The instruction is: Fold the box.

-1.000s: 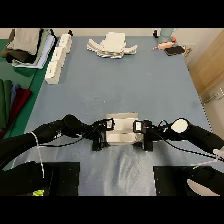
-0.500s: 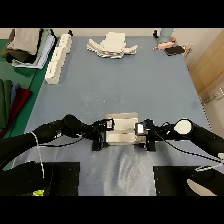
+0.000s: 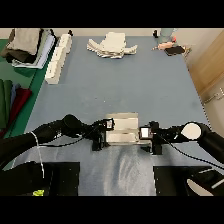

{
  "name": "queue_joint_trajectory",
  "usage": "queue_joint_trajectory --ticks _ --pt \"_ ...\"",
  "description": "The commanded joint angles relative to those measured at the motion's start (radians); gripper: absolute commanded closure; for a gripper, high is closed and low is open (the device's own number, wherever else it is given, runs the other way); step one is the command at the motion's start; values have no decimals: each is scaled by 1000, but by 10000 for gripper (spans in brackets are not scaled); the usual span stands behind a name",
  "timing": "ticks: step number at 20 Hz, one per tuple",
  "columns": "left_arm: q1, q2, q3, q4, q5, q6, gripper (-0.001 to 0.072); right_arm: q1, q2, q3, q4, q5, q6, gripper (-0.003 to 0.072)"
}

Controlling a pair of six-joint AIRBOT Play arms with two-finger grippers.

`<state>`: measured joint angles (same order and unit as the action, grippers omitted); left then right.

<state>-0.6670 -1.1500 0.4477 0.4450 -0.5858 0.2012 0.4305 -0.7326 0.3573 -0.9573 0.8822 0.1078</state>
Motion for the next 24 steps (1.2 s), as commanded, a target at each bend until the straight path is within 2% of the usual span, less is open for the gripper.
queue_joint_trajectory --ticks 1,5,8,11,18,19,20,21,22,24 --pt "0 0 0 0 0 0 185 0 92 1 53 21 300 -34" --pt "0 0 0 0 0 0 185 0 232 27 87 76 937 -34" --pt "0 0 0 0 0 0 185 0 311 33 134 87 1271 -34" --pt "0 0 0 0 0 0 185 0 328 31 254 84 1344 -34" --pt "0 0 0 1 0 0 185 0 249 30 416 138 1439 -34" --pt "0 0 0 0 0 0 185 0 232 30 406 115 1481 10" --pt "0 0 0 0 0 0 185 0 202 30 404 84 1491 124" --pt "0 0 0 0 0 0 185 0 158 33 407 63 1477 297" --pt "0 0 0 0 0 0 185 0 108 40 427 60 1432 377" --pt "0 0 0 0 0 0 185 0 -8 85 480 59 1282 376"
